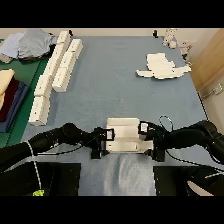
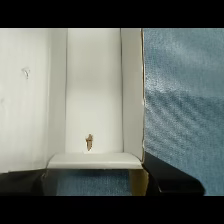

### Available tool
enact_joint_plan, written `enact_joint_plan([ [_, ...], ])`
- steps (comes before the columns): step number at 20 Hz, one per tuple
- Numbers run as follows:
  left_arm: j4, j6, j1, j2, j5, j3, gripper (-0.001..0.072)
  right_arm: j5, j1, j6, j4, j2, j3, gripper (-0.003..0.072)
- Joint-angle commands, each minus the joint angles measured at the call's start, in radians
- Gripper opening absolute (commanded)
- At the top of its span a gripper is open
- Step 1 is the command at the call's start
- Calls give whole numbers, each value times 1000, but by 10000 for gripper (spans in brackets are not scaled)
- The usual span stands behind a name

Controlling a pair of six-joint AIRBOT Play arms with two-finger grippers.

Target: Fold the box.

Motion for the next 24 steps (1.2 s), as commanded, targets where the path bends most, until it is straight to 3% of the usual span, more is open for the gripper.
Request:
enact_joint_plan([
  [1, 0, 0, 0, 0, 0, 1, 474, 58, 1, -203, 45, -63, -6, 601],
  [3, 0, 0, 0, 0, 0, 1, 474, 74, 14, -225, 60, -64, -6, 446],
  [5, 0, 0, 0, 0, 0, 1, 474, 72, 43, -218, 73, -65, -6, 203],
  [6, 0, 0, 0, 0, 0, 1, 474, 74, 56, -209, 80, -65, -6, 131],
  [8, 0, 0, 0, 0, 0, 1, 474, 92, 71, -210, 81, -69, -6, 80],
  [13, 0, 0, 0, 0, 0, 1, 474, 201, 95, -221, 85, -87, -6, 80],
  [18, 0, 0, 0, 0, 0, 1, 474, 151, 94, -219, 82, -72, -6, 89],
  [20, 0, 0, 0, 0, 0, 1, 474, 143, 94, -208, 64, -52, -6, 188],
  [24, 0, 0, 0, 0, 0, 1, 474, 43, 94, -48, -66, 3, -6, 188],
])
